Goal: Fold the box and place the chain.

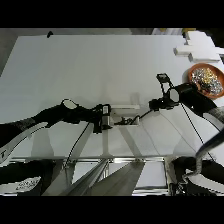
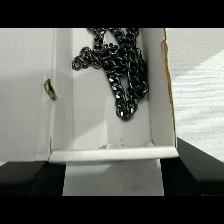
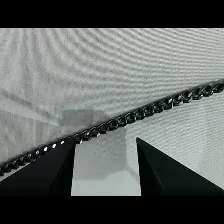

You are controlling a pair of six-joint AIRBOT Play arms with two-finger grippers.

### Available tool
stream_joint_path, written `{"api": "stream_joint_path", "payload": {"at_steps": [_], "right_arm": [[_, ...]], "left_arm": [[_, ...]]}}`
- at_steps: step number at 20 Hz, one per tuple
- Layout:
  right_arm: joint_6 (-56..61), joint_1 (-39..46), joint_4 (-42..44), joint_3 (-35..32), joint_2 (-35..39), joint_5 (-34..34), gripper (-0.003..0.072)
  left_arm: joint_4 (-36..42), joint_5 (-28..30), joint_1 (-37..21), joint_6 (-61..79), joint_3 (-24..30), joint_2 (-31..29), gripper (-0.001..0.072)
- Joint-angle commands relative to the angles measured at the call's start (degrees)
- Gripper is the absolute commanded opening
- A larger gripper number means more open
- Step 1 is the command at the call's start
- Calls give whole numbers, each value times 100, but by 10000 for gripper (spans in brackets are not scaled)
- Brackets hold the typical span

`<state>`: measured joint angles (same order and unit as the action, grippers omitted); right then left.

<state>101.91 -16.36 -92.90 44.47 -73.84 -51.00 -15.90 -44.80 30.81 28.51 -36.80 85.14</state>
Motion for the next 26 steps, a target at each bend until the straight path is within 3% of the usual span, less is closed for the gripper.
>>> {"api": "stream_joint_path", "payload": {"at_steps": [1, 6, 8, 20, 22, 25, 26], "right_arm": [[37, 2, -11, 0, -52, 105, 331], [175, 197, 9, 0, -92, -63, 311], [153, 284, 7, 0, -94, -72, 259], [153, 291, 15, 2, -273, 151, 252], [131, 291, 17, 0, -328, 131, 194], [-107, 291, 20, 2, -330, 107, 29], [-195, 291, 17, 2, -323, 61, 19]], "left_arm": [[-2, 2, 0, 2, -2, 2, 136], [0, 2, 0, 2, -2, 0, 136], [-2, 2, 0, 2, -2, 2, 136], [0, 2, 0, 2, -2, 2, 136], [0, 2, 0, 2, -2, 2, 136], [-2, 4, 0, 2, -2, 2, 136], [0, 2, 0, 0, -2, 2, 136]]}}
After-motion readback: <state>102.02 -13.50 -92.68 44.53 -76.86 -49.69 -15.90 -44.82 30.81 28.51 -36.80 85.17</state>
